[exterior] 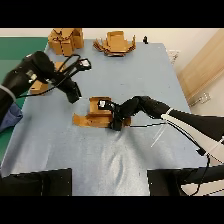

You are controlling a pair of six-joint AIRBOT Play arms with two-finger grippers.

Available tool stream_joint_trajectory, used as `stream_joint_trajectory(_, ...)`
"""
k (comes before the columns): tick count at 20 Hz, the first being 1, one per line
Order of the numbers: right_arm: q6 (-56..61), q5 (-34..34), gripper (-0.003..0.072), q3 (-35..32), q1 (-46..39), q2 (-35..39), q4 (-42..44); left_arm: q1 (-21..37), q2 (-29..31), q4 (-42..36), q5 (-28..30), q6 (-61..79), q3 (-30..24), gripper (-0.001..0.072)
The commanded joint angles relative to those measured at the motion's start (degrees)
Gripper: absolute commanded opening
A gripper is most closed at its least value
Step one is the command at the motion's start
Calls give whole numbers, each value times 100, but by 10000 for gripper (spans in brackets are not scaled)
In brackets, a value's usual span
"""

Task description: Fold the box.

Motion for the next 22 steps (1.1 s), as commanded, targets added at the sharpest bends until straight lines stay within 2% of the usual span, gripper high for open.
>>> stream_joint_trajectory(1, 295, 0, 606, -2, -2, -2, -181, 258, 656, -2, 103, -186, -1010, 12)
stream_joint_trajectory(2, 295, 0, 606, -2, -2, -2, -181, 247, 684, -22, 203, -105, -1390, 13)
stream_joint_trajectory(5, 295, -2, 606, -2, -2, -2, -186, 243, 667, -752, 1134, 973, -2415, 20)
stream_joint_trajectory(6, 293, 2, 606, -2, -2, -4, -188, 243, 667, -994, 1314, 1449, -2612, 134)
stream_joint_trajectory(7, 293, 22, 606, -2, -2, -4, -188, 243, 667, -1115, 1325, 1871, -2699, 482)
stream_joint_trajectory(8, 293, 31, 606, -2, -2, -2, -188, 243, 667, -1150, 1320, 2236, -2726, 605)
stream_joint_trajectory(9, 293, 28, 606, -2, -2, -2, -188, 243, 667, -1150, 1325, 2673, -2726, 607)
stream_joint_trajectory(10, 293, 26, 607, -2, -2, -2, -186, 243, 658, -1191, 1390, 3073, -2726, 681)
stream_joint_trajectory(15, 286, 33, 606, -2, -2, -4, -195, -105, 376, -1738, 1910, 4068, -2723, 693)
stream_joint_trajectory(18, 275, 33, 606, -2, -2, -2, -208, -407, 269, -1755, 2098, 4133, -2723, 691)
stream_joint_trajectory(22, 330, 33, 614, 0, -2, 7, -251, -389, 273, -1757, 2284, 3886, -2723, 692)
